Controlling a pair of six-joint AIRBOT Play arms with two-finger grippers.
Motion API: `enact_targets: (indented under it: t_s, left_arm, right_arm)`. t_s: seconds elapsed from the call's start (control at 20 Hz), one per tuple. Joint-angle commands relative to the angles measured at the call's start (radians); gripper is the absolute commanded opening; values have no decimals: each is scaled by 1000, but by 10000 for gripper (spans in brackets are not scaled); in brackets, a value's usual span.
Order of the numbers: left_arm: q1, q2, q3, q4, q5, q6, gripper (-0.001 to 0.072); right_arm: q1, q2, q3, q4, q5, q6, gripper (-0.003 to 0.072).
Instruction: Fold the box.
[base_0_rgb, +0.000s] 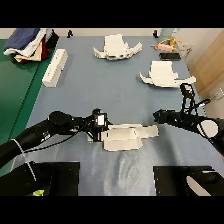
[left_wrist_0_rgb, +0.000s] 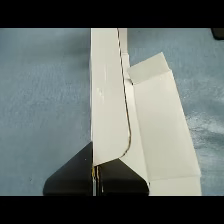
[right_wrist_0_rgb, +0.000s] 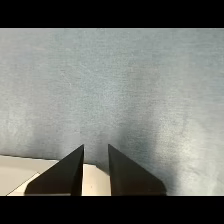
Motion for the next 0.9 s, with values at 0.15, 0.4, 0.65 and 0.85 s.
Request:
enact_targets:
  t_s: [0.15, 0.4, 0.65, 0.85]
  left_arm:
    - [-25, 3, -38, -62, 39, 18, 14]
    - [21, 4, -5, -75, -4, -184, 14]
    - [69, -8, -3, 12, -158, -187, 14]
    - [69, -37, -3, 22, -190, -179, 14]
  right_arm:
    - [1, 1, 1, 0, -1, 0, 223]
    - [1, 1, 1, 1, 4, 0, 223]
    - [1, 1, 1, 1, 3, 0, 223]
    - [1, 1, 1, 1, 3, 0, 223]
